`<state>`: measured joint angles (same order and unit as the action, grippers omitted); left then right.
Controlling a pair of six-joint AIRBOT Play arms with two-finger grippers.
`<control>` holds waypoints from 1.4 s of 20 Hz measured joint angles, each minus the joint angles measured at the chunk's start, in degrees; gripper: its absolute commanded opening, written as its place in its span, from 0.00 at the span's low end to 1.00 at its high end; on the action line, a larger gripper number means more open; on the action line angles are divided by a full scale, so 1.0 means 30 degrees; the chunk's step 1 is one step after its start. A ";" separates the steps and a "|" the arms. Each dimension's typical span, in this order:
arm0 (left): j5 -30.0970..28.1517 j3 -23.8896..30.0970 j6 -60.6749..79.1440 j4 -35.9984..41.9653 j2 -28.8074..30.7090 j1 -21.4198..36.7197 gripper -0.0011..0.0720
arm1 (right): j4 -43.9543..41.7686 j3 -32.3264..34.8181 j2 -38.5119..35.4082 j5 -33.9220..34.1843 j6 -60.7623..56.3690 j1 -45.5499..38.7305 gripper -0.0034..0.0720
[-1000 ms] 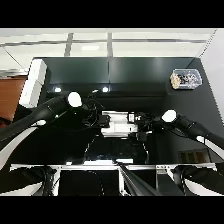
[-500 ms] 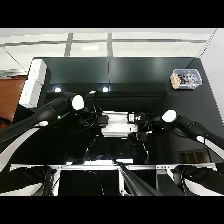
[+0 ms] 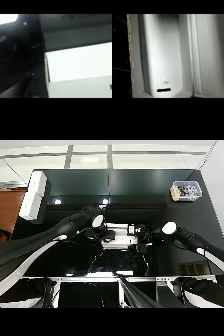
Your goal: Fold the box and place the chain.
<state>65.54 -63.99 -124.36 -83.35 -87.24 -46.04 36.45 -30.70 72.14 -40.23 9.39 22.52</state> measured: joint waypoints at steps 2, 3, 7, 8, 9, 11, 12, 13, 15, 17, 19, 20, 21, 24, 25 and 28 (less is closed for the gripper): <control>0.0444 -0.0364 -0.0503 -0.0430 -0.0364 -0.0299 0.49 | 0.0000 0.0000 0.0000 0.0000 0.0000 0.0000 0.38; 0.0517 -0.0481 -0.0656 -0.0576 -0.0466 -0.0393 0.49 | 0.0000 0.0000 0.0000 0.0000 0.0000 0.0000 0.38; 0.0641 -0.0699 -0.1144 -0.0685 -0.0685 -0.0546 0.05 | -0.0007 0.0000 0.0000 0.0000 -0.0007 0.0000 0.38; 0.0488 -0.0729 -0.1231 -0.0736 -0.0707 -0.0561 0.05 | -0.0015 0.0000 -0.0007 0.0007 -0.0036 0.0000 0.38; 0.0481 -0.0743 -0.1253 -0.0663 -0.0721 -0.0568 0.05 | -0.0015 0.0000 0.0000 0.0000 -0.0015 0.0000 0.38; 0.0437 -0.0758 -0.1333 -0.0503 -0.0743 -0.0583 0.09 | 0.0007 0.0000 0.0000 0.0007 0.0015 0.0000 0.38; 0.0423 -0.0758 -0.1384 -0.0423 -0.0750 -0.0583 0.29 | 0.0044 0.0000 0.0000 -0.0022 0.0029 0.0000 0.38; 0.0342 -0.0758 -0.1384 -0.0204 -0.0758 -0.0590 0.45 | 0.0051 0.0000 0.0000 -0.0007 0.0051 0.0000 0.38; 0.0277 -0.0765 -0.1523 -0.0051 -0.0758 -0.0612 0.44 | 0.0007 0.0000 0.0000 -0.0007 0.0015 0.0000 0.38; 0.0248 -0.0765 -0.1690 -0.0044 -0.0758 -0.0605 0.44 | 0.0007 0.0000 0.0000 -0.0007 0.0007 0.0000 0.38; 0.0219 -0.0765 -0.1894 -0.0051 -0.0765 -0.0605 0.43 | 0.0007 0.0000 0.0000 -0.0007 0.0007 0.0000 0.38; 0.0219 -0.0765 -0.2011 -0.0066 -0.0765 -0.0605 0.37 | 0.0000 0.0000 0.0000 -0.0007 0.0007 0.0000 0.38; 0.0233 -0.0765 -0.2171 -0.0153 -0.0765 -0.0605 0.18 | 0.0007 0.0000 0.0000 -0.0007 0.0007 0.0000 0.38; 0.0255 -0.0765 -0.2441 -0.0488 -0.0765 -0.0605 0.05 | 0.0029 0.0000 0.0000 0.0007 0.0007 -0.0007 0.38; 0.0219 -0.0765 -0.2514 -0.0488 -0.0765 -0.0605 0.05 | 0.0044 0.0000 0.0000 0.0015 0.0000 -0.0007 0.38; -0.0073 -0.0765 -0.2637 -0.0459 -0.0765 -0.0605 0.05 | -0.0015 0.0000 -0.0007 0.0080 -0.0051 -0.0007 1.00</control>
